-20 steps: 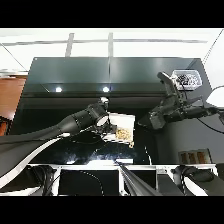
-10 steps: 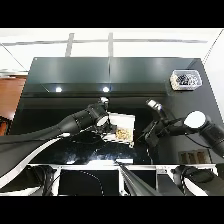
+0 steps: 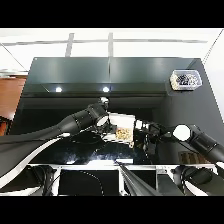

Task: Fold the box and place the chain.

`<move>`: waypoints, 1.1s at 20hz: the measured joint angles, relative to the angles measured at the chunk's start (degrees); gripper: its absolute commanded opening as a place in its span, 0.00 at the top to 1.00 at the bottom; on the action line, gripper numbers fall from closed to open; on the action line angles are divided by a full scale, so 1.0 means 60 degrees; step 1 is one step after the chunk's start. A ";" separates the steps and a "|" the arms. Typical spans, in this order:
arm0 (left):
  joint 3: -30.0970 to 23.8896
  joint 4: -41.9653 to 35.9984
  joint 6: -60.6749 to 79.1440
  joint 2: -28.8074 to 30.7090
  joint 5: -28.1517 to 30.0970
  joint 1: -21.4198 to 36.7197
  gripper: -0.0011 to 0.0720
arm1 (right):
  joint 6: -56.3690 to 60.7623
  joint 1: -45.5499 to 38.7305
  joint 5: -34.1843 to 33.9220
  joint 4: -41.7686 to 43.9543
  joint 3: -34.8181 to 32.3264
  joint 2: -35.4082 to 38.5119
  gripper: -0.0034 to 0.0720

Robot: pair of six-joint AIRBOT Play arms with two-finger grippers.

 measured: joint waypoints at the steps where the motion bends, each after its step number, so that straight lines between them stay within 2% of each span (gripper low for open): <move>1: 0.0000 0.0000 0.0000 0.0000 0.0000 0.0000 0.94 | -0.0251 0.0015 -0.0051 0.0182 -0.0131 0.0000 0.02; 8: 0.0000 0.0000 0.0000 0.0000 0.0000 0.0000 0.94 | -0.1705 0.0062 -0.0630 0.1464 -0.0663 -0.0026 0.02; 21: 0.0000 0.0004 0.0000 0.0000 0.0000 0.0000 0.94 | -0.2178 0.0889 -0.1894 0.1861 -0.0729 -0.0601 0.02; 22: 0.0000 0.0000 0.0000 0.0000 0.0000 0.0000 0.94 | -0.2178 0.0911 -0.1982 0.1865 -0.0729 -0.0623 0.11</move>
